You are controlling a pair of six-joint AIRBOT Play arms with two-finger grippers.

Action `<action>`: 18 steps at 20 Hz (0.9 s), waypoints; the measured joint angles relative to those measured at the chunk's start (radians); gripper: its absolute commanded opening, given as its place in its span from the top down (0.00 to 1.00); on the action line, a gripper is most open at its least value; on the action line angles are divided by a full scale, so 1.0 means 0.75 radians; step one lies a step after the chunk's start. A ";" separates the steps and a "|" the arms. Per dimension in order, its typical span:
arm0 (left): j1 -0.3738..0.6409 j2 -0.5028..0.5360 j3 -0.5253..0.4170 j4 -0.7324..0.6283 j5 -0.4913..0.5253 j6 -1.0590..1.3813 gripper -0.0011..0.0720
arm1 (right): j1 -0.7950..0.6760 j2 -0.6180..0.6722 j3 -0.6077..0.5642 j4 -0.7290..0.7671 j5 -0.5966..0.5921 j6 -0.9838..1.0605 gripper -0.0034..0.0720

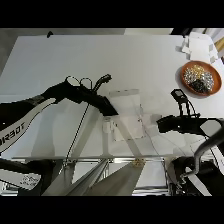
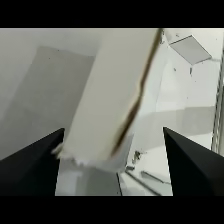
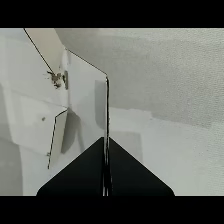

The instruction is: Fold the box and place the chain.

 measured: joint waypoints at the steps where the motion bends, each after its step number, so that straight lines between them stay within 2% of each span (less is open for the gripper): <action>1: -0.010 -0.006 0.000 -0.006 0.013 0.010 0.20 | 0.000 0.000 0.000 0.000 0.000 0.000 0.93; 3: -0.020 -0.012 0.000 -0.014 0.032 0.023 0.24 | 0.000 0.000 0.000 0.000 0.000 0.000 0.93; 4: -0.024 -0.014 0.000 -0.015 0.041 0.027 0.40 | 0.000 0.000 0.000 0.000 0.000 0.000 0.93; 5: -0.027 -0.015 0.000 -0.017 0.051 0.031 0.48 | 0.000 0.000 0.000 0.000 0.000 0.000 0.93; 7: -0.030 -0.017 0.000 -0.017 0.063 0.037 0.49 | 0.000 0.000 0.000 0.000 0.002 0.000 0.93; 8: -0.031 -0.017 0.000 -0.010 0.069 0.037 0.55 | 0.000 0.000 0.000 -0.001 0.001 0.000 0.93; 10: -0.032 -0.017 0.000 0.014 0.075 0.043 0.59 | 0.000 0.000 0.000 0.000 0.000 0.000 0.93; 12: -0.032 -0.017 0.000 0.029 0.076 0.050 0.84 | 0.000 0.000 0.000 0.001 -0.001 0.000 0.93; 13: -0.032 -0.017 0.000 0.034 0.075 0.062 0.93 | 0.000 0.000 -0.001 0.001 0.001 0.000 0.93; 14: -0.033 -0.017 0.000 0.037 0.070 0.080 0.98 | 0.000 0.000 -0.001 0.002 -0.001 0.000 0.93; 17: -0.034 -0.015 0.001 0.043 0.062 0.146 0.98 | 0.001 0.000 0.000 0.003 -0.001 0.000 0.91; 18: -0.034 -0.015 0.001 0.046 0.063 0.167 0.98 | 0.001 0.000 -0.001 0.003 0.003 0.000 0.81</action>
